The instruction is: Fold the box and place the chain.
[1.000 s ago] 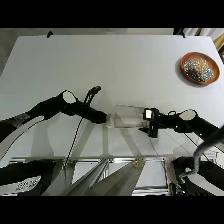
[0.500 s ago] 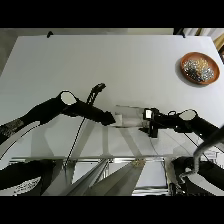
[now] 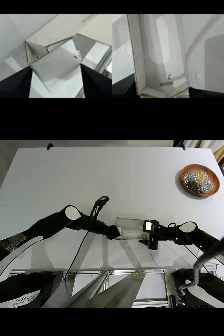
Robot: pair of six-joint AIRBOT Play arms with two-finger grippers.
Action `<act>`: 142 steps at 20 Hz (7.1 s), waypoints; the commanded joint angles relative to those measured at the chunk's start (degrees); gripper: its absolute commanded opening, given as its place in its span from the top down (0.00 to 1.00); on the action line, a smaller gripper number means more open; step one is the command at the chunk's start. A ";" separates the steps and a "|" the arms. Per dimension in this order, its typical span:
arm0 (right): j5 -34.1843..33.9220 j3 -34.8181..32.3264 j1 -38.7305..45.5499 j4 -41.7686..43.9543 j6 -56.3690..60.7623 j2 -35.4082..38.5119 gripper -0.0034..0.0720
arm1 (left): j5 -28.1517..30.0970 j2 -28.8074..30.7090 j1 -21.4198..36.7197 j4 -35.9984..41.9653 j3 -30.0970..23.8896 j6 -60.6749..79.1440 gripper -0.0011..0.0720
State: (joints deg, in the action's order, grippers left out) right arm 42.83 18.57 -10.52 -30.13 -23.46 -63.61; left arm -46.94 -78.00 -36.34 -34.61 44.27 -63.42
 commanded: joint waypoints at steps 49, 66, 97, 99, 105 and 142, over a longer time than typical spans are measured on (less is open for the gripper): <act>0.02 0.00 0.00 0.00 0.02 0.04 0.43 | -20.83 -16.65 -16.15 -48.17 31.04 -70.44 0.32; 0.02 0.00 0.00 0.00 0.02 0.04 0.43 | -20.44 -20.74 -17.31 -47.82 31.01 -78.36 0.61; 0.02 0.00 0.00 0.00 0.02 0.04 0.43 | -20.61 -18.51 -17.20 -48.65 30.95 -72.37 0.69; 0.00 0.00 0.00 0.00 0.02 0.04 0.43 | -20.26 -17.14 -16.83 -48.81 30.95 -70.03 0.61; 0.02 0.00 0.00 0.00 0.02 0.04 0.43 | -19.93 -13.07 -15.06 -45.70 30.73 -69.94 0.60; 0.02 0.00 0.00 0.00 0.02 0.04 0.43 | -0.42 -5.44 2.43 6.80 -1.77 76.76 0.02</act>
State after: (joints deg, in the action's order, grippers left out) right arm 42.83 18.57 -10.50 -30.13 -23.46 -63.61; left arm -46.06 -82.52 -33.43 -28.27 41.41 12.51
